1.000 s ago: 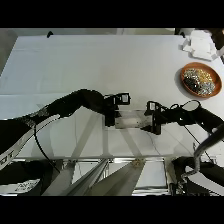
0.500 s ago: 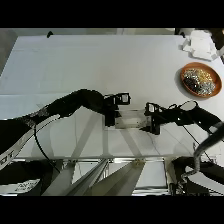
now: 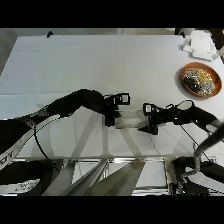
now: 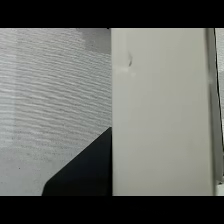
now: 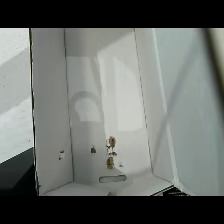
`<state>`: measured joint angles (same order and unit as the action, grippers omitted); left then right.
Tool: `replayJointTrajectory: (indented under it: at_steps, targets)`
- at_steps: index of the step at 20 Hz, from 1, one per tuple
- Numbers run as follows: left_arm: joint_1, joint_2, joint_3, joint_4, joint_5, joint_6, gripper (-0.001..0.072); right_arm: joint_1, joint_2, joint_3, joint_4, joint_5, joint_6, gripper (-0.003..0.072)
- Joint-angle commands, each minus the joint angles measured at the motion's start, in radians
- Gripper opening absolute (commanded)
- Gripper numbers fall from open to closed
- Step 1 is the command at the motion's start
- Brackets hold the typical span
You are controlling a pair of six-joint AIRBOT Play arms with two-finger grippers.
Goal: Fold the box and place the chain.
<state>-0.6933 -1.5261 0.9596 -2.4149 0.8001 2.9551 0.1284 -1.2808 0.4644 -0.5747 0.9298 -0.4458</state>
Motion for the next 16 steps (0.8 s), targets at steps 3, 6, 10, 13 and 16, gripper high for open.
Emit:
replayJointTrajectory:
  at_steps: [3,6,10,13,16]
  targets:
    - [0.0,0.0,0.0,0.0,0.0,0.0,0.001,0.002,-0.006,0.001,-0.051,-0.005,0.001,0.0499]
    - [0.0,0.0,0.0,0.0,0.0,0.0,0.001,0.002,-0.006,0.001,-0.074,-0.015,0.0,0.0499]
    - [0.0,0.0,0.0,0.0,0.0,0.0,0.001,0.002,-0.006,0.001,-0.084,-0.021,0.0,0.0499]
    - [0.0,0.0,0.0,0.0,0.0,0.0,0.001,0.002,-0.006,0.001,-0.084,-0.027,0.0,0.0499]
    - [0.0,0.0,0.0,0.0,0.0,0.0,0.001,0.002,-0.006,0.001,-0.084,-0.029,-0.005,0.0466]
